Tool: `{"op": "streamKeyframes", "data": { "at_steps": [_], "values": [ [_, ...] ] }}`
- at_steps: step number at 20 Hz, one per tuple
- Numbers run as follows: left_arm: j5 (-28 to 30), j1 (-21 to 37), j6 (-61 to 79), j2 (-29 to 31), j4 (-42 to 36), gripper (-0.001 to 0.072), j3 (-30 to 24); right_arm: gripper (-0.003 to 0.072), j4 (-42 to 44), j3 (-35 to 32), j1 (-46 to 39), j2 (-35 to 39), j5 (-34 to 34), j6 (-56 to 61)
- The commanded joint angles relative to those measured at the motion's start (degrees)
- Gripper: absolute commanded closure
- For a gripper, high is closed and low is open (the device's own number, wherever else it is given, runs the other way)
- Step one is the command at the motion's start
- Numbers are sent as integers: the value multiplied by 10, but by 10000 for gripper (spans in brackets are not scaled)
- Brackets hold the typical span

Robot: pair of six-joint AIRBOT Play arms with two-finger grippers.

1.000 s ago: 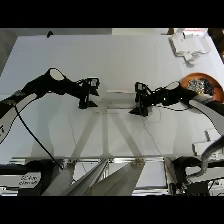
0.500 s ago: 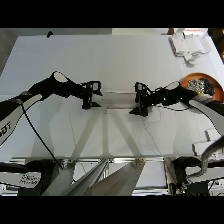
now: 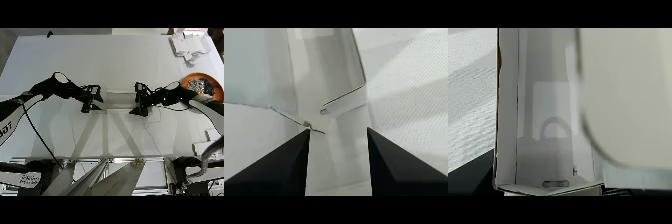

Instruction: Fold the box and place the chain.

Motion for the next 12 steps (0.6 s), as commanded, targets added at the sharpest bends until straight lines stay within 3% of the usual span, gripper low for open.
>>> {"op": "streamKeyframes", "data": {
  "at_steps": [1,4,6,12],
  "values": [
    [-10,-1,11,0,-2,334,0,192,0,0,0,0,0,0],
    [0,-1,11,0,-4,337,0,192,0,1,0,0,0,0],
    [-1,-1,10,0,-16,397,0,192,0,0,0,0,0,0],
    [-1,-1,34,0,-43,444,0,192,0,0,0,0,0,0]
  ]
}}
